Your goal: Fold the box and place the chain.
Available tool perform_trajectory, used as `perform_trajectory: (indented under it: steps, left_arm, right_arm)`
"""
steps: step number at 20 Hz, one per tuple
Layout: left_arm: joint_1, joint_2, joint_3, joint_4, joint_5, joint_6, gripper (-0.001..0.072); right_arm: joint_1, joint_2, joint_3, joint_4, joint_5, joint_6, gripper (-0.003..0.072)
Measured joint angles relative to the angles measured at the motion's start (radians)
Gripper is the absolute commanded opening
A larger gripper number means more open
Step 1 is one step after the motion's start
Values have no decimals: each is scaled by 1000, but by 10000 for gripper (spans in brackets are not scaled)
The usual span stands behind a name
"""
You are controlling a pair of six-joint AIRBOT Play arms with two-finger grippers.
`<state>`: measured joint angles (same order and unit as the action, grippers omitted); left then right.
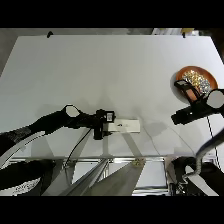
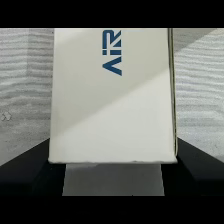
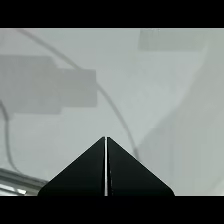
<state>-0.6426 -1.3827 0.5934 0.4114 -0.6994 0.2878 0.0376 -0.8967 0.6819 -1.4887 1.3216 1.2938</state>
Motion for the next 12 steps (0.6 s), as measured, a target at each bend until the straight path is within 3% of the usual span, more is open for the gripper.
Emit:
perform_trajectory:
  steps: [12]
  left_arm:
    - [0, 0, 0, 1, -10, 0, 204]
  right_arm:
    - [-18, 1, -32, 11, 136, 15, 17]
